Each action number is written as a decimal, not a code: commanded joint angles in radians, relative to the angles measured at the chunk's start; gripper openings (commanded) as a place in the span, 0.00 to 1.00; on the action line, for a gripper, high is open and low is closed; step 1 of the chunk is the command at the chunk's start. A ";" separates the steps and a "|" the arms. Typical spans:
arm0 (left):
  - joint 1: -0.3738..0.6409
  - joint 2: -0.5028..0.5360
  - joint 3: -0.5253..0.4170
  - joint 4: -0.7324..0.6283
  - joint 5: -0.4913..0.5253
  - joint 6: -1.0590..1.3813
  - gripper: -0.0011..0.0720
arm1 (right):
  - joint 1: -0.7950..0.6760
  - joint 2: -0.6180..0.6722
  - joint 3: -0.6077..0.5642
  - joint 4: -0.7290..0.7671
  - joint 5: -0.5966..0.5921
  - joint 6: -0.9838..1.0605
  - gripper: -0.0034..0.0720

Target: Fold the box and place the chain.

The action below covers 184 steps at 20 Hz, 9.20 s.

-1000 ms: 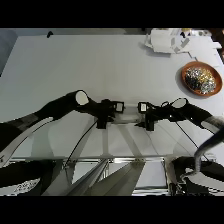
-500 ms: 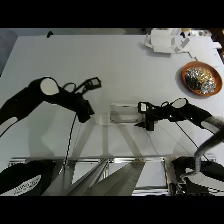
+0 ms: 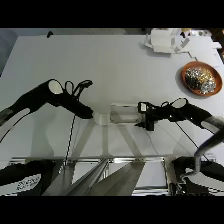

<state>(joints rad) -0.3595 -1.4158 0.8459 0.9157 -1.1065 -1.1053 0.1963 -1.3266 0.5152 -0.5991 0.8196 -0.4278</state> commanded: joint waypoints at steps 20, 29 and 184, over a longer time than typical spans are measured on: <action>-0.145 0.042 -0.002 -0.214 0.125 -0.022 0.39 | 0.000 0.000 0.000 0.000 0.000 0.000 0.41; -0.207 0.040 -0.002 -0.233 0.171 -0.029 0.39 | 0.000 0.000 0.000 0.000 0.001 0.000 0.41; -0.159 -0.145 -0.092 -0.563 0.239 1.610 0.25 | 0.000 0.000 0.000 0.002 0.003 0.000 0.41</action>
<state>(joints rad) -0.5182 -1.5604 0.7544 0.3511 -0.8658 0.5045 0.1963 -1.3273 0.5152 -0.5991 0.8227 -0.4278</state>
